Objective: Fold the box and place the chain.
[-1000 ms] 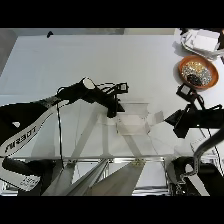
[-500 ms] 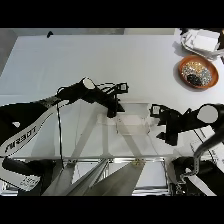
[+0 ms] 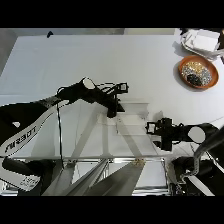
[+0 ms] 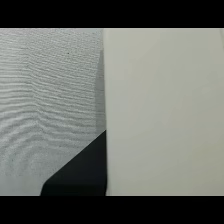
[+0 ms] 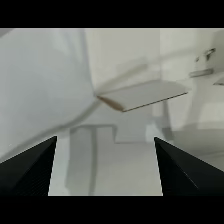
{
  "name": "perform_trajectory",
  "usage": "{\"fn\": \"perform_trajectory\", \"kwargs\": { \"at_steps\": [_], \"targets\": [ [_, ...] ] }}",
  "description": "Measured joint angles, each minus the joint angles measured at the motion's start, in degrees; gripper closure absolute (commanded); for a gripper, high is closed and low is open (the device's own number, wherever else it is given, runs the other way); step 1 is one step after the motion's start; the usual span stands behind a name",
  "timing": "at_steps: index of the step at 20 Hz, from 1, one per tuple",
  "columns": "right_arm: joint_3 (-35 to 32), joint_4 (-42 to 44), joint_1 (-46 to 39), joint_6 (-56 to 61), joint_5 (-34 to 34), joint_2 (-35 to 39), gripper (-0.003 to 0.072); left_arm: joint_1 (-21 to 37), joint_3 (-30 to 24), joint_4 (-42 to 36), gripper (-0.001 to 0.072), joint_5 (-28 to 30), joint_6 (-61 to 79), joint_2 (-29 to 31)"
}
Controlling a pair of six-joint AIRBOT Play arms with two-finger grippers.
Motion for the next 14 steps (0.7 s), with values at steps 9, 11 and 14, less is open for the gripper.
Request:
{"fn": "perform_trajectory", "kwargs": {
  "at_steps": [9, 11, 14],
  "targets": [
    [-3.0, 6.0, 3.9, 0.3, -13.5, -1.6, -0.0001, 0.0, 0.0, -0.1, 0.0679, 0.0, 0.0, 0.0],
    [-3.1, 6.6, 4.0, 0.3, -15.1, -2.4, -0.0001, 0.0, 0.0, -0.1, 0.0679, 0.0, 0.0, 0.0],
    [-2.5, 6.3, 4.1, 0.5, -16.4, -2.3, -0.0001, 0.0, 0.0, -0.1, 0.0679, 0.0, 0.0, 0.0]
  ]
}}
